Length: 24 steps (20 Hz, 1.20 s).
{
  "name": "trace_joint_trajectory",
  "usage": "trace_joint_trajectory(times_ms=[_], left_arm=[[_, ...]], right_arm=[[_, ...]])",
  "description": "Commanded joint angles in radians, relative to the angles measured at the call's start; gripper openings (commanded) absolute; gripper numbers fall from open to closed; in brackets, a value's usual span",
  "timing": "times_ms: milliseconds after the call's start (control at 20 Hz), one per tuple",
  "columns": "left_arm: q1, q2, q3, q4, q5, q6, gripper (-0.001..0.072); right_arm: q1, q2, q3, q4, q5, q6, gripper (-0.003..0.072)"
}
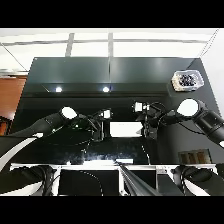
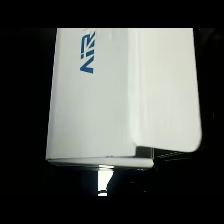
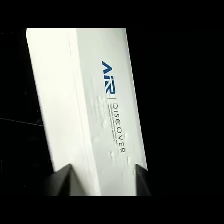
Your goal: Fold the box and place the chain.
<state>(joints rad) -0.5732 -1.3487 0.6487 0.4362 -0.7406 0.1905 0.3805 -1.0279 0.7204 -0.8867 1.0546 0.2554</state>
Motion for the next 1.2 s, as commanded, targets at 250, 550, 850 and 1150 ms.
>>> trace_joint_trajectory(times_ms=[250, 550, 850, 1150], left_arm=[[0.0, 0.0, 0.001, 0.0, 0.0, 0.001, 0.0341], [0.0, 0.0, 0.001, 0.0, 0.0, 0.001, 0.0341], [0.0, 0.0, 0.001, 0.0, 0.0, 0.001, 0.0342], [0.0, 0.0, 0.001, 0.0, 0.0, 0.001, 0.0341]], right_arm=[[0.019, 0.001, 0.0, -0.007, -0.013, 0.0, 0.0367], [0.019, 0.0, -0.011, -0.003, -0.012, 0.043, 0.0238], [0.019, 0.0, -0.027, -0.004, -0.029, 0.044, 0.0237], [0.019, 0.0, -0.027, 0.015, -0.069, 0.055, 0.0235]])
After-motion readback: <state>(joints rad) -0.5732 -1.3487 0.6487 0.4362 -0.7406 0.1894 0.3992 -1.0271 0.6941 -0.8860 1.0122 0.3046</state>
